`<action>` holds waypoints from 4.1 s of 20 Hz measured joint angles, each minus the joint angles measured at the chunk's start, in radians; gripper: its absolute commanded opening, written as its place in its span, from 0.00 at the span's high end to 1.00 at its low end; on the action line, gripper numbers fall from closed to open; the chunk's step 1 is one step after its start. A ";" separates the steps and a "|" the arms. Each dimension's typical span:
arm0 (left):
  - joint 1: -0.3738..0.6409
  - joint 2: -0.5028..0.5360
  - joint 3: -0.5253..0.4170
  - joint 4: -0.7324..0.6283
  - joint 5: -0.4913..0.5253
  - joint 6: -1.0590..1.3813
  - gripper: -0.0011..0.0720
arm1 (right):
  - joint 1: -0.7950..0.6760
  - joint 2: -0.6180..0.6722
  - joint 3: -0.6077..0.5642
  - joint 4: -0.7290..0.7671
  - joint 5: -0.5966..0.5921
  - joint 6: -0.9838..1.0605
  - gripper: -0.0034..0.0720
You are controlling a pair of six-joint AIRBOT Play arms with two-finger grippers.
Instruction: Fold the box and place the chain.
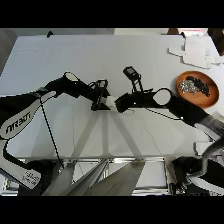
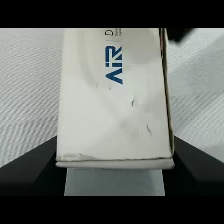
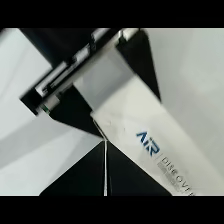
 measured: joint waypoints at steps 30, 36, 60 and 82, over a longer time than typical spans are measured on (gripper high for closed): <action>0.000 0.005 0.000 0.005 -0.010 0.000 0.98 | -0.755 0.300 0.001 -0.853 0.264 0.404 0.94; 0.000 0.127 0.000 0.012 0.021 -0.100 0.98 | -0.759 0.287 0.001 -0.822 0.261 0.404 0.94; 0.597 0.785 -0.057 0.868 0.372 -1.632 0.99 | -0.759 0.285 0.001 -0.746 0.259 0.404 0.94; 0.619 0.332 -0.236 0.812 0.584 -1.629 0.03 | -0.759 0.285 0.000 -0.747 0.259 0.403 0.94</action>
